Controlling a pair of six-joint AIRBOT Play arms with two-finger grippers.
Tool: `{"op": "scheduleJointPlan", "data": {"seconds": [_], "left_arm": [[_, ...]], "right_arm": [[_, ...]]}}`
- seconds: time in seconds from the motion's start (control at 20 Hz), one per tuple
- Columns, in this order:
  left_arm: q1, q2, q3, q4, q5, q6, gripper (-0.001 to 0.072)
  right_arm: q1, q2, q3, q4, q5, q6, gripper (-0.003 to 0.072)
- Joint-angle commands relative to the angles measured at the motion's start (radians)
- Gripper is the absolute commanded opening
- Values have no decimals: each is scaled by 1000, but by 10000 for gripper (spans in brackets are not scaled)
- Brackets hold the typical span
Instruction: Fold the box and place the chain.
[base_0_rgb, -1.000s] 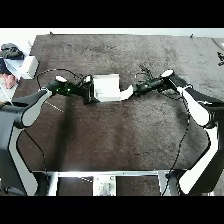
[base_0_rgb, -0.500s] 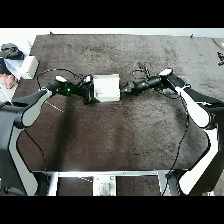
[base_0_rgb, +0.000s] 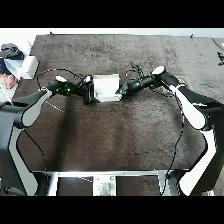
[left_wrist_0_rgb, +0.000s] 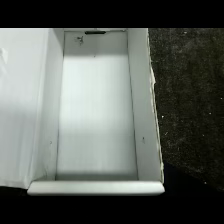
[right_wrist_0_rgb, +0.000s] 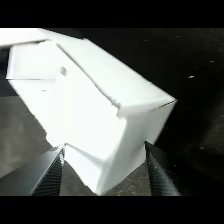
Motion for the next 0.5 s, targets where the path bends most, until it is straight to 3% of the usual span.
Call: {"op": "scheduleJointPlan", "data": {"seconds": [0.0,0.45], "left_arm": [[0,1,1,0,0,0,466],[0,1,1,0,0,0,466]], "right_arm": [[43,1,67,-156,-13,96,543],[149,0,143,-399,-53,243,542]]}}
